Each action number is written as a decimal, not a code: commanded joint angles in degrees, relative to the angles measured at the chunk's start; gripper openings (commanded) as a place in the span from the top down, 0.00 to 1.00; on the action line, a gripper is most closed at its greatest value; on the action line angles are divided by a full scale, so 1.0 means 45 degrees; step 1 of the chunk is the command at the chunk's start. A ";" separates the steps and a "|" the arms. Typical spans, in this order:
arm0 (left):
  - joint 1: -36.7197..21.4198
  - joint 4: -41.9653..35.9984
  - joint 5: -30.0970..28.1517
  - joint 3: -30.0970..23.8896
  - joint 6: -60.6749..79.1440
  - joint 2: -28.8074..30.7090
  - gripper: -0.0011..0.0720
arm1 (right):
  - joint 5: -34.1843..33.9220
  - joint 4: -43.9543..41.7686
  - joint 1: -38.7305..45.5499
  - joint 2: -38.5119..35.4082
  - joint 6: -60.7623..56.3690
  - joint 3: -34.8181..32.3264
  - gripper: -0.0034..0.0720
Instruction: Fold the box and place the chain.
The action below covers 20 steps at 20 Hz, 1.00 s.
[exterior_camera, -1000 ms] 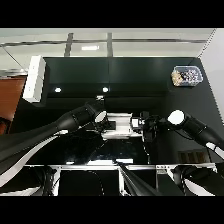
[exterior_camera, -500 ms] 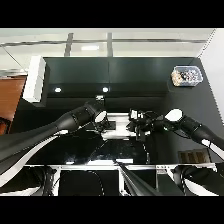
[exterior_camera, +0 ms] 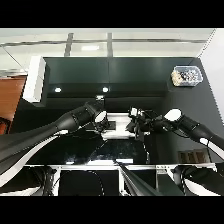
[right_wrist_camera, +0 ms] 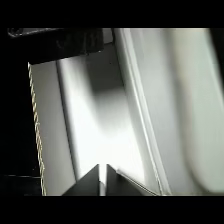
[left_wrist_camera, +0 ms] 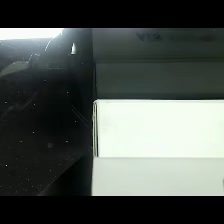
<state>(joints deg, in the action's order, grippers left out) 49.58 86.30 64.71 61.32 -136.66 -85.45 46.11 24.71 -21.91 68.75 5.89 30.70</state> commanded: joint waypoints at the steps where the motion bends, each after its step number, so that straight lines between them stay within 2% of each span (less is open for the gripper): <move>1: 0.0005 0.0000 0.0015 0.0010 -0.0010 0.0000 0.95 | 0.0583 0.0442 0.0500 -0.0461 -0.2312 0.0005 0.93; 3: 0.0000 0.0010 -0.0005 0.0010 -0.0010 0.0000 0.95 | 0.0933 0.1350 0.1447 -0.1428 -0.6577 0.0019 0.93; 5: 0.0005 0.0010 0.0000 0.0010 -0.0010 0.0000 0.95 | 0.2395 0.2229 0.3206 -0.2433 -1.0851 0.0107 0.93; 7: 0.0000 0.0049 0.0010 0.0010 -0.0010 0.0000 0.95 | 0.4129 0.2200 0.5576 -0.2953 -1.2046 0.0107 0.93; 8: 0.0000 0.0044 0.0010 0.0010 -0.0010 -0.0005 0.95 | 0.4439 0.2234 0.6790 -0.2958 -1.2750 0.0102 0.93; 10: 0.0000 0.0034 0.0000 0.0010 -0.0010 -0.0005 0.95 | 0.4172 0.2633 0.9044 -0.2934 -1.3804 0.0024 0.93; 12: 0.0000 0.0034 0.0000 0.0010 -0.0015 -0.0005 0.95 | 0.3857 0.3211 1.0467 -0.2642 -1.4974 -0.0325 0.93; 15: 0.0000 0.0039 0.0000 0.0010 -0.0015 -0.0005 0.95 | 0.3827 0.3181 1.0370 -0.1724 -1.5407 -0.1205 0.93; 18: 0.0000 0.0039 0.0000 0.0010 -0.0010 -0.0005 0.95 | 0.3978 0.3055 0.8529 -0.0510 -1.5344 -0.1438 0.93; 20: 0.0000 0.0039 -0.0005 0.0010 -0.0010 -0.0005 0.95 | 0.3657 0.2069 0.6936 0.0296 -1.4848 -0.1438 0.93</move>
